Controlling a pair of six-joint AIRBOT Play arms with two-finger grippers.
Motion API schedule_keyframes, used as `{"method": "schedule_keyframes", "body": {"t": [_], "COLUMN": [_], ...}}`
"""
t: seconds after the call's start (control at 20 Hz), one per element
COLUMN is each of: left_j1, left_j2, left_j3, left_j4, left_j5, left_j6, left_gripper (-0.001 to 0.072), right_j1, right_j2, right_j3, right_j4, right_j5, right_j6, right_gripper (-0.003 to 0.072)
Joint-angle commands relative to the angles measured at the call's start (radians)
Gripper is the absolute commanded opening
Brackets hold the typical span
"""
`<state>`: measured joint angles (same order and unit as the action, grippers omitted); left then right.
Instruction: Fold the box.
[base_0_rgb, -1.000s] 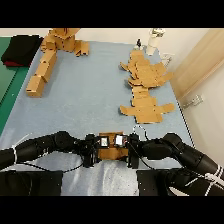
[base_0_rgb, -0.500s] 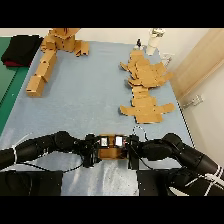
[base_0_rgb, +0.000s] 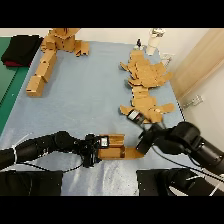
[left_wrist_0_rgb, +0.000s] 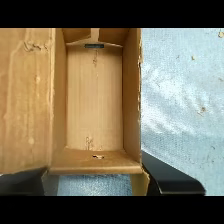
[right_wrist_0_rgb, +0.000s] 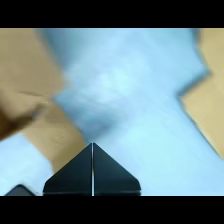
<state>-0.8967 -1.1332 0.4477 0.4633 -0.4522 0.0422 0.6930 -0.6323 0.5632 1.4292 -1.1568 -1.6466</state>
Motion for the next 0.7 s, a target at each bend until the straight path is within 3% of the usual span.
{"method": "schedule_keyframes", "body": {"t": [0.0,0.2,0.35,0.65], "left_j1": [0.000,0.000,0.001,0.000], "left_j2": [0.000,0.000,0.000,0.000], "left_j3": [0.000,0.000,0.000,0.000], "left_j4": [0.000,0.001,0.001,0.001], "left_j5": [0.000,0.000,0.000,0.000], "left_j6": [0.001,0.001,0.001,0.001], "left_gripper": [0.0461,0.0461,0.0461,0.0461], "right_j1": [-0.096,-0.328,-0.369,-0.367], "right_j2": [0.014,-0.026,-0.029,-0.056], "right_j3": [0.049,-0.015,-0.108,-0.233], "right_j4": [-0.245,0.057,0.332,0.465], "right_j5": [-0.194,-0.183,-0.058,0.113], "right_j6": [0.309,0.325,0.307,0.303], "right_gripper": [0.0001,0.0001,0.0002,0.0002]}}
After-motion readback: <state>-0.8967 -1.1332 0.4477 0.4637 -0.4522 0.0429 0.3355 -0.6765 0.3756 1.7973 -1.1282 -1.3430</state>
